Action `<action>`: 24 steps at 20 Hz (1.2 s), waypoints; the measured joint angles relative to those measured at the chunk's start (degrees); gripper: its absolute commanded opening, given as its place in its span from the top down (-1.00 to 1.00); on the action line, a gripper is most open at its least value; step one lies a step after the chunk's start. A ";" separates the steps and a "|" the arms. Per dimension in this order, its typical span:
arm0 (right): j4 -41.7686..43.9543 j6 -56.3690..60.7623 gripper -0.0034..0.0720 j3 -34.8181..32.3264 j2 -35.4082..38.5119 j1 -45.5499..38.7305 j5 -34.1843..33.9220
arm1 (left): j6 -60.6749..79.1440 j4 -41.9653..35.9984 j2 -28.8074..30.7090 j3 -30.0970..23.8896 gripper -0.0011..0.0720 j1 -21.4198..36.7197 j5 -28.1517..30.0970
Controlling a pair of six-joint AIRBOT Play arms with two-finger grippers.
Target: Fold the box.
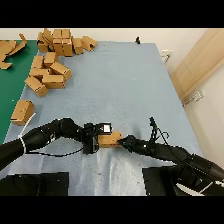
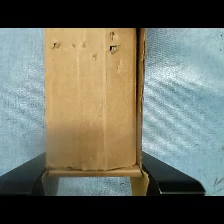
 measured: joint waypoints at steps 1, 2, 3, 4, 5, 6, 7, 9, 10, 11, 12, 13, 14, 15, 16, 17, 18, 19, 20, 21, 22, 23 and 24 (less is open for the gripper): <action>-0.96 0.00 0.90 0.42 1.09 0.00 -0.04 | 0.00 0.02 0.00 0.00 -0.17 0.00 0.02; -2.10 0.00 0.90 0.83 2.29 0.00 0.02 | 0.00 0.02 0.00 0.00 -0.18 0.00 0.00; -3.65 0.00 0.90 1.11 3.58 -0.17 0.07 | 0.00 0.02 0.00 0.00 -0.17 0.00 0.00; -5.42 0.02 0.90 1.31 4.72 -0.74 0.07 | 0.02 0.02 0.00 0.00 -0.17 0.00 0.00; -7.15 0.11 0.90 1.49 5.55 -1.57 0.24 | 0.02 0.02 0.00 0.00 -0.18 0.00 0.00; -8.92 0.44 0.90 1.57 6.19 -2.69 0.28 | 0.02 0.02 0.00 0.00 -0.18 0.00 0.00; -10.58 0.68 0.90 1.64 6.67 -4.17 0.28 | 0.02 0.04 0.00 0.00 -0.18 0.00 0.00; -12.94 1.11 0.90 1.75 7.26 -7.32 0.35 | 0.04 0.04 0.00 0.00 -0.18 0.00 0.00; -13.70 1.16 0.90 1.79 7.41 -8.92 0.35 | 0.04 0.04 0.00 0.00 -0.18 0.00 0.02; -14.27 1.25 0.90 1.81 7.54 -10.21 0.42 | 0.07 0.04 0.00 0.00 -0.18 0.00 0.00; -14.73 1.36 0.90 1.84 7.65 -11.37 0.42 | 0.07 0.04 0.00 0.00 -0.18 0.00 0.02; -15.06 1.49 0.90 1.86 7.72 -12.20 0.42 | 0.07 0.04 0.00 0.00 -0.18 0.00 0.02; -15.30 1.79 0.90 1.86 7.76 -12.81 0.44 | 0.07 0.04 0.00 0.00 -0.18 0.00 0.00; -15.50 2.21 0.90 1.86 7.78 -13.25 0.44 | 0.07 0.04 0.00 0.00 -0.17 0.00 0.00; -15.67 2.80 0.90 1.86 7.82 -13.60 0.48 | 0.07 0.04 0.00 0.00 -0.17 0.00 0.02; -15.76 3.39 0.90 1.86 7.82 -13.79 0.48 | 0.07 0.07 0.00 0.00 -0.18 0.00 0.02; -15.89 4.22 0.90 1.86 7.82 -13.97 0.48 | 0.07 0.07 0.00 0.00 -0.18 0.00 0.02; -15.89 4.66 0.90 1.86 7.85 -14.10 0.48 | 0.07 0.04 0.00 0.00 -0.18 0.00 0.02; -15.91 5.27 0.90 1.86 7.85 -14.16 0.52 | 0.07 0.04 0.00 0.00 -0.18 0.00 0.02; -15.93 5.73 0.90 1.86 7.85 -14.23 0.52 | 0.07 0.04 0.00 0.00 -0.18 0.00 0.02; -15.93 6.23 0.90 1.86 7.85 -14.29 0.52 | 0.07 0.04 0.00 0.00 -0.18 0.00 0.02; -15.98 6.71 0.90 1.86 7.85 -14.34 0.55 | 0.04 0.00 0.00 0.00 -0.17 0.00 0.02; -15.98 7.13 0.90 1.86 7.85 -14.40 0.57 | -0.15 -0.33 0.00 0.00 -0.17 0.00 0.02</action>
